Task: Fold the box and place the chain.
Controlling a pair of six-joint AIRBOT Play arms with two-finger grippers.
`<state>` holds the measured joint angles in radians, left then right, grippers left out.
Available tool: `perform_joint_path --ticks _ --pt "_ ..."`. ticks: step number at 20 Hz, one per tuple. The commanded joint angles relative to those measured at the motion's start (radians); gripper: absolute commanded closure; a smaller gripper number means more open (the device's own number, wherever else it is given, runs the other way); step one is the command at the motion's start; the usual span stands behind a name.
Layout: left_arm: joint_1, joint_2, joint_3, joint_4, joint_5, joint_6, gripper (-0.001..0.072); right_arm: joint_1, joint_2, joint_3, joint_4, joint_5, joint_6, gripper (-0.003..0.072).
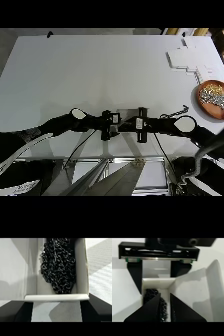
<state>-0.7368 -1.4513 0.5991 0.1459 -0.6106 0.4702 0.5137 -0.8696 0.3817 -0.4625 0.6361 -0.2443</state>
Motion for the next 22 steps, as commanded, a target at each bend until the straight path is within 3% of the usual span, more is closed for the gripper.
perform_joint_path --ticks 1,5,9,14,22 --pt "0.000 0.001 0.000 0.000 0.000 0.000 0.0377 -0.089 0.083 0.001 -0.105 0.032 0.002 0.0547" --pt "0.000 0.001 0.000 0.000 0.000 0.000 0.0377 -0.323 0.215 0.001 -0.261 0.197 0.019 0.0547" --pt "0.000 0.001 0.000 0.000 0.000 0.000 0.0377 -0.503 0.193 0.000 -0.426 0.269 0.061 0.0547" --pt "0.000 0.001 0.000 0.000 0.000 0.000 0.0377 -0.512 0.044 0.000 -0.492 0.265 0.043 0.0547" --pt "0.000 0.001 0.000 0.000 0.000 0.000 0.0377 -0.396 -0.134 0.000 -0.515 0.212 -0.001 0.0547"
